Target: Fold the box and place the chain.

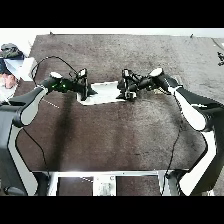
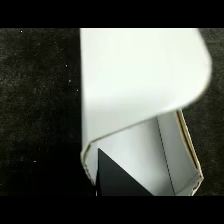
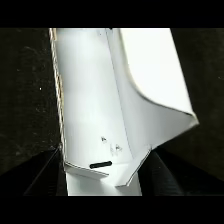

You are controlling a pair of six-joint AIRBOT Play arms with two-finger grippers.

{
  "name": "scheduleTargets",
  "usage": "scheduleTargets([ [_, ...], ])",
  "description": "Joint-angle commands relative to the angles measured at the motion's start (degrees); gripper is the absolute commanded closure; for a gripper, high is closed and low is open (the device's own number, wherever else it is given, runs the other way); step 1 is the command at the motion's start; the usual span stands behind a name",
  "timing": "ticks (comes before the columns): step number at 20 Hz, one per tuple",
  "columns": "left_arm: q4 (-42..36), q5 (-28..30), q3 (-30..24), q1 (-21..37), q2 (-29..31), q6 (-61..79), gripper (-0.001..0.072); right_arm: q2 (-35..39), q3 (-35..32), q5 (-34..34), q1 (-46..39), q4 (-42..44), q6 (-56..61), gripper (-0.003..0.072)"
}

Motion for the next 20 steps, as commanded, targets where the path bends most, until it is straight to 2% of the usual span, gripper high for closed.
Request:
scheduleTargets([
  [1, 0.02, -0.04, -0.02, 0.0, 0.02, 0.02, 0.0698, -3.34, 4.09, 6.97, -0.31, 1.49, 1.92, 0.0102],
  [9, 0.02, -0.02, -0.02, 0.0, 0.02, 0.02, 0.0698, -6.75, 4.83, 8.63, -0.24, 2.69, 2.62, 0.0102],
  [20, 0.02, -0.04, -0.02, 0.0, 0.02, 0.0, 0.0698, -6.78, 4.81, 4.98, 0.96, 1.99, 0.66, 0.0103],
])
